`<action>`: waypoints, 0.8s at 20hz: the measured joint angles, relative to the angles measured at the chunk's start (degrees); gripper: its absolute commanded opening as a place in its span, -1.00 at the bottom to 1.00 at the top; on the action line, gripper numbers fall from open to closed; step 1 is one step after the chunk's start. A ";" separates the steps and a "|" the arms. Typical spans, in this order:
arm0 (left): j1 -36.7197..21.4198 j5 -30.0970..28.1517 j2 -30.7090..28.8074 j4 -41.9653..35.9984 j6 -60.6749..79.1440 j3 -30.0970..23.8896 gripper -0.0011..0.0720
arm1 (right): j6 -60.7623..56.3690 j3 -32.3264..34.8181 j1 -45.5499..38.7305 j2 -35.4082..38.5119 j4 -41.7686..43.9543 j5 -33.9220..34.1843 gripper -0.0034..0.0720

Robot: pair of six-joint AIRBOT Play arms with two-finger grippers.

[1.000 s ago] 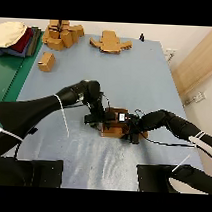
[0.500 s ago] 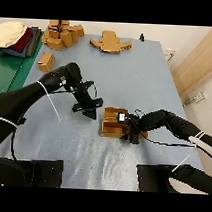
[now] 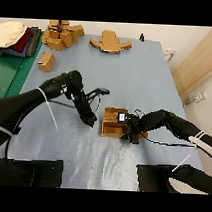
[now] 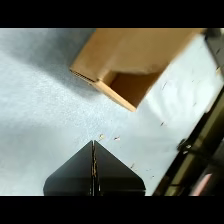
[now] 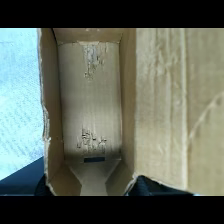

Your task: Fold the box.

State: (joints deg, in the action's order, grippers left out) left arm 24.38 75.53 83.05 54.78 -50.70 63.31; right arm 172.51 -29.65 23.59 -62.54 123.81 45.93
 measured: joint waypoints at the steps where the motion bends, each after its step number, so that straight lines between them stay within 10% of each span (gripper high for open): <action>1: 0.11 -1.46 -1.33 -0.04 2.80 -2.32 -0.94 | -0.02 0.00 0.00 0.00 0.00 0.00 0.43; 5: -3.23 -10.25 -6.86 -3.41 15.50 -10.73 -0.93 | -0.02 0.00 0.00 0.00 -0.07 0.00 0.43; 6: -4.59 -12.44 -7.80 -5.86 20.81 -12.66 -0.65 | -0.02 0.00 0.00 0.00 -0.09 0.00 0.43; 7: -5.68 -14.14 -8.59 -8.92 27.39 -14.69 0.32 | -0.02 0.00 0.00 0.00 -0.11 0.00 0.43; 8: -6.38 -15.67 -9.07 -11.87 33.51 -16.57 0.70 | -0.02 0.00 0.00 0.00 -0.13 0.00 0.43; 16: -6.34 -29.14 -7.78 -27.04 65.20 -24.79 0.95 | -0.02 0.00 0.00 0.00 -0.15 0.00 0.43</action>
State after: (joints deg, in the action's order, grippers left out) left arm 18.04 46.39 75.26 27.75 14.50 38.52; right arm 172.48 -29.65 23.59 -62.54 123.66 45.93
